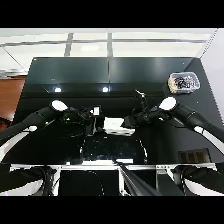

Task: Fold the box and place the chain.

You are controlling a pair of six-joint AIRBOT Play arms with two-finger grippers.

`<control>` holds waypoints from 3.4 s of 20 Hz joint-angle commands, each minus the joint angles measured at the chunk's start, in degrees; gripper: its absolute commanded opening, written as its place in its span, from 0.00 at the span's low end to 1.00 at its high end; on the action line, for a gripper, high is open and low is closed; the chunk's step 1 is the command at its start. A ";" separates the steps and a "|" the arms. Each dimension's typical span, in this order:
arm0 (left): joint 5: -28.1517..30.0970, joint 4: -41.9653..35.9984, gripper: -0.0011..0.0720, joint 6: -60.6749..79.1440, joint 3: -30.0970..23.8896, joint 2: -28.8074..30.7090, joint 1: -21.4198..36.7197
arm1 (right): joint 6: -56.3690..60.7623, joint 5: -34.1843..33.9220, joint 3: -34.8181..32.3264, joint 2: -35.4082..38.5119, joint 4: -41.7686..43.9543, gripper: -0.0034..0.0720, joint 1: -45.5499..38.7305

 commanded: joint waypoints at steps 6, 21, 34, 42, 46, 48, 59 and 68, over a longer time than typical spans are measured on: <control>-1.81 5.95 0.99 -11.23 0.09 6.14 0.11 | 3.15 16.22 4.85 16.65 -14.40 0.06 -17.64; -3.39 13.64 0.99 -41.35 25.51 -10.25 -14.08 | 7.04 11.26 1.75 19.85 -23.67 0.06 -26.40; -12.83 25.38 0.99 -46.36 29.86 -12.13 -16.92 | 7.04 7.41 1.73 19.82 -26.21 0.06 -26.40; -10.54 37.73 0.99 -61.02 31.45 -12.15 -21.81 | 7.06 7.26 1.64 19.82 -26.71 0.06 -26.40; -6.64 46.51 0.99 -68.85 31.43 -12.17 -26.47 | 7.28 5.99 1.64 19.82 -26.67 0.06 -26.40; -6.78 50.10 0.99 -71.89 31.41 -12.20 -27.21 | 7.28 5.99 1.64 19.82 -26.67 0.06 -26.40; -19.76 65.66 0.53 -92.74 40.54 -8.11 -20.52 | 8.15 5.35 1.64 19.82 -26.62 0.06 -26.40; -7.87 65.31 0.53 -102.51 52.98 -4.68 20.06 | 8.57 4.92 1.64 19.82 -26.60 0.06 -26.40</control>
